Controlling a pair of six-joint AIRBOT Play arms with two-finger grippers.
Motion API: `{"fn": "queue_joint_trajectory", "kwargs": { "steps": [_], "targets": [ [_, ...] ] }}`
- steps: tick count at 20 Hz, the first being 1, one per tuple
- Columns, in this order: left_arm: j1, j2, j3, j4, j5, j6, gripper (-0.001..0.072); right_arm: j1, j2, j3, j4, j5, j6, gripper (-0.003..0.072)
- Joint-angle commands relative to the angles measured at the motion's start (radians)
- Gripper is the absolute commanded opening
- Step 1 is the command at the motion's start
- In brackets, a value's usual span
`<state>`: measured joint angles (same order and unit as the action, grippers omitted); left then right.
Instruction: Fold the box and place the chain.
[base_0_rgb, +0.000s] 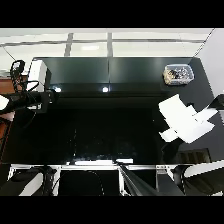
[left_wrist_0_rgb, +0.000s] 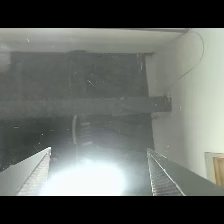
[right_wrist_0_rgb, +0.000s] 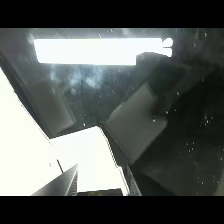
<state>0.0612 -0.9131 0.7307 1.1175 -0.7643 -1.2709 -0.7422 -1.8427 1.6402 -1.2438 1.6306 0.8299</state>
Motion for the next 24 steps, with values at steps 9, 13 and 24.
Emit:
{"fn": "queue_joint_trajectory", "kwargs": {
  "steps": [9, 13, 24],
  "targets": [
    [0.000, -0.054, 0.000, 0.000, 0.013, 0.000, 0.0704, 0.003, 0.141, -0.128, 0.099, -0.044, 0.027, 0.0013],
    [0.000, -0.054, 0.004, -0.001, 0.012, 0.008, 0.0704, -0.010, 0.412, -0.417, 0.302, -0.169, 0.022, 0.0012],
    [-0.225, -0.089, 0.005, -0.166, 0.006, 0.015, 0.0703, 0.420, 1.096, -1.239, 0.755, -0.674, 0.178, 0.0011]
  ]
}}
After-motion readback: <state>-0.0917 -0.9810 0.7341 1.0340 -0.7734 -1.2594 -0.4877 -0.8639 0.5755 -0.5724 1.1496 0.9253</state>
